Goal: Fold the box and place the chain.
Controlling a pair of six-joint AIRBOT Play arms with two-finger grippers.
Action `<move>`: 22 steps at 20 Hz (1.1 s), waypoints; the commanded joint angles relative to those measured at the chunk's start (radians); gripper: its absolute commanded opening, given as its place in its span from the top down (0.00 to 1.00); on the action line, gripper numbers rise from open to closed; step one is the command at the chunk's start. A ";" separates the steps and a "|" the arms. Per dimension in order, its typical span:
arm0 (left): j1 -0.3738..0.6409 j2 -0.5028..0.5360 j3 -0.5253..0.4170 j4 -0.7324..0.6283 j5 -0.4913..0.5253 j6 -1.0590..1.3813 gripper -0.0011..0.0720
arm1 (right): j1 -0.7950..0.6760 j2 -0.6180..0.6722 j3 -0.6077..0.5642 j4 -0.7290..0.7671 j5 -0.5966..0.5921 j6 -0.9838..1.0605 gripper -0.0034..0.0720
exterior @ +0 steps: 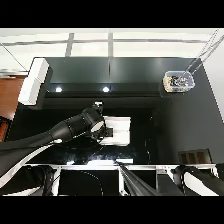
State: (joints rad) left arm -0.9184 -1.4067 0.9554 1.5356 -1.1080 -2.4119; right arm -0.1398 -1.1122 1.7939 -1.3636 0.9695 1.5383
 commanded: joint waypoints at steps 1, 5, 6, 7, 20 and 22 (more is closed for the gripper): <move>0.000 0.000 0.000 0.000 0.000 0.000 0.94 | 0.001 0.088 0.001 0.106 -0.006 -0.087 0.94; 0.000 0.000 0.000 0.000 0.000 0.000 0.94 | 0.001 0.146 0.001 0.238 0.055 -0.136 0.94; 0.000 0.000 0.000 0.000 0.000 0.000 0.94 | 0.002 0.155 0.001 0.274 0.111 -0.151 0.94; 0.000 0.000 0.000 0.000 0.000 0.000 0.94 | 0.002 0.159 0.000 0.291 0.183 -0.156 0.94; 0.000 0.000 0.000 0.000 0.000 0.000 0.94 | 0.402 0.182 -0.559 0.530 0.497 -0.180 0.94; 0.000 0.000 0.000 0.000 0.000 0.000 0.94 | 0.504 0.179 -0.676 0.602 0.418 -0.182 0.94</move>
State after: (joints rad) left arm -0.9184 -1.4067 0.9554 1.5360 -1.1080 -2.4119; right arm 0.2398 -0.9318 1.2747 -0.8757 1.4418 1.3602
